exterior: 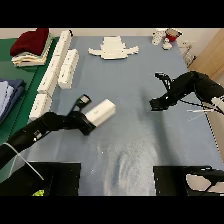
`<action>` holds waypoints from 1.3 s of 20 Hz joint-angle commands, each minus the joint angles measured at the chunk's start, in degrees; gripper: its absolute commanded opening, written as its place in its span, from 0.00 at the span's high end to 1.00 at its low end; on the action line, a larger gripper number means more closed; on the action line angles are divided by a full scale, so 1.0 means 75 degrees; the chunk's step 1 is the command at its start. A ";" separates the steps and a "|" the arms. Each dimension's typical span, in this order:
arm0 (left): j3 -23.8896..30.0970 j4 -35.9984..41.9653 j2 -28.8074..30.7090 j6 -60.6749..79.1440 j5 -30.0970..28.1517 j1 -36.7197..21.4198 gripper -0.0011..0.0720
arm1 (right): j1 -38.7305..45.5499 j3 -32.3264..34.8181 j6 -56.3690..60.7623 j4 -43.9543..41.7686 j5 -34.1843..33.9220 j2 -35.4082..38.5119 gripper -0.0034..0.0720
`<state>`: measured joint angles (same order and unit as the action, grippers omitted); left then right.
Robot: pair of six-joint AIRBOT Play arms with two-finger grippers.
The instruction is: Fold the box.
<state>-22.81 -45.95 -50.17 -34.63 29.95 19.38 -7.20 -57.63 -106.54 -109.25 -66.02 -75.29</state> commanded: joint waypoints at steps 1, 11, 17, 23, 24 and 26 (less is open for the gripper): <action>-0.0006 -0.1320 0.0414 -0.2037 0.0251 -0.2075 0.38 | 0.0003 -0.0006 0.0003 -0.0003 0.0000 0.0000 0.94; -0.0425 -0.1309 -0.0921 -0.2031 -0.1096 -0.3707 0.38 | 0.0003 -0.0003 0.0003 -0.0003 0.0000 0.0000 0.94; -0.2200 -0.1212 -0.2626 -0.2055 -0.1341 -0.3512 0.38 | 0.0003 -0.0003 0.0003 0.0000 0.0000 0.0000 0.94; -0.4272 -0.1037 -0.4237 -0.2200 -0.1186 -0.3343 0.38 | 0.0003 -0.0003 0.0003 -0.0003 0.0000 0.0000 0.94; -0.4543 -0.1043 -0.4444 -0.2200 -0.1075 -0.3343 0.38 | 0.0003 -0.0006 0.0003 -0.0003 0.0000 0.0000 0.94; -0.4899 -0.1043 -0.4768 -0.2200 -0.0968 -0.3343 0.38 | 0.0003 -0.0003 0.0003 -0.0003 0.0000 0.0000 0.95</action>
<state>-54.61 -54.00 -81.87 -51.03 21.37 -5.80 -7.20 -57.63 -106.54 -109.25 -66.04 -75.29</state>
